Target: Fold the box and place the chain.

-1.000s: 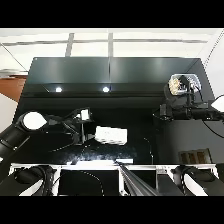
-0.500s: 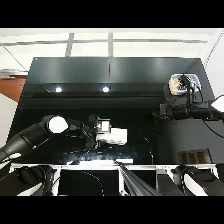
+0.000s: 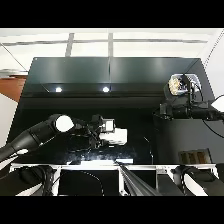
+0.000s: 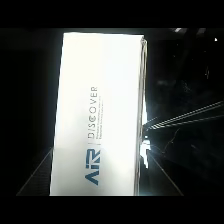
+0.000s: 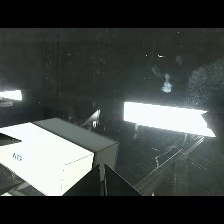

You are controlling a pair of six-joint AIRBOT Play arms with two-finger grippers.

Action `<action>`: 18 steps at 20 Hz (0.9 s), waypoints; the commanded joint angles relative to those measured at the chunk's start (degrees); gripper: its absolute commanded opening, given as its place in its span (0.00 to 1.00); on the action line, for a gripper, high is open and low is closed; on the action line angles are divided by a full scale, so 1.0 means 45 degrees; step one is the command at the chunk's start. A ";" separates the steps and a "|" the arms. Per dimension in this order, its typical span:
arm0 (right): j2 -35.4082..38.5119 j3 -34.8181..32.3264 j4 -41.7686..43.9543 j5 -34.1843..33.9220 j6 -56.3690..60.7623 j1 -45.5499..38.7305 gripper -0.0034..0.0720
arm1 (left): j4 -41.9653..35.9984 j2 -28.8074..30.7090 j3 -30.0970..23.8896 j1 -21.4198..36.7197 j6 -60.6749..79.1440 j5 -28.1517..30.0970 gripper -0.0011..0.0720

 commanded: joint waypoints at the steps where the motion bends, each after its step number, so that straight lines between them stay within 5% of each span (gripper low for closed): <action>1: 0.0005 0.0010 0.0000 0.0000 -0.0005 0.0000 0.10 | 0.0000 -0.0282 0.0146 -0.0015 0.0000 0.0019 0.99; 11: 0.0005 0.0005 0.0000 -0.0019 -0.0049 0.0000 0.10 | 0.0005 -0.1637 0.0146 -0.0019 -0.0010 0.0296 0.98; 13: 0.0005 0.0005 -0.0005 -0.0019 -0.0102 0.0000 0.10 | 0.0039 -0.1734 0.0146 -0.0010 -0.0165 0.0282 0.80; 14: 0.0005 0.0010 -0.0005 -0.0010 -0.0107 0.0000 0.10 | 0.0413 -0.1564 0.0291 0.0136 -0.0656 0.0277 0.27; 18: 0.0005 0.0010 0.0000 -0.0015 -0.0146 0.0000 0.10 | 0.2331 -0.0704 0.1209 0.1962 -0.3483 -0.0374 0.27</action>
